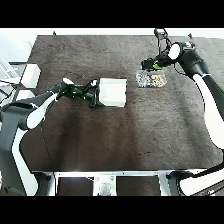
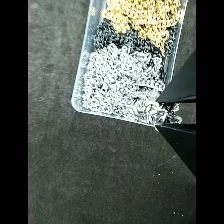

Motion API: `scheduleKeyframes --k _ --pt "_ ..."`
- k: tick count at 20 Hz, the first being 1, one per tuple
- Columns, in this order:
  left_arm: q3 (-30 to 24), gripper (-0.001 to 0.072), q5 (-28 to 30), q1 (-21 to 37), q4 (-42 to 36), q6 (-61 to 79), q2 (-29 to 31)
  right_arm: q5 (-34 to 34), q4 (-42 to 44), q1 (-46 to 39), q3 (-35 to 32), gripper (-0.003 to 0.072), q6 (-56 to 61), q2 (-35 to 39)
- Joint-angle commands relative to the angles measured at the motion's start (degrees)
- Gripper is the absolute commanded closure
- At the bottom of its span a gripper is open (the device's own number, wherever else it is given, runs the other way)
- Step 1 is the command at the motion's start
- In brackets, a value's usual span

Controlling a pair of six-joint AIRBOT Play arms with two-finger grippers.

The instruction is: Fold the box and place the chain.

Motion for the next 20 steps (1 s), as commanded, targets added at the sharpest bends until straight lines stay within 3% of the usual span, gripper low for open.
scheduleKeyframes --k 1,9,20 --pt "-0.02 0.0323 0.00 0.02 0.00 0.00 0.00 0.52 -1.11 -0.22 0.02 0.0674 -0.66 0.87" --pt "-0.02 0.0323 -0.02 0.02 0.00 0.00 0.00 0.61 -1.16 0.46 0.22 0.0674 -0.72 2.95" --pt "-0.02 0.0323 0.02 0.02 0.00 -0.02 0.00 0.61 -6.27 7.23 0.37 0.0674 -2.40 29.20"
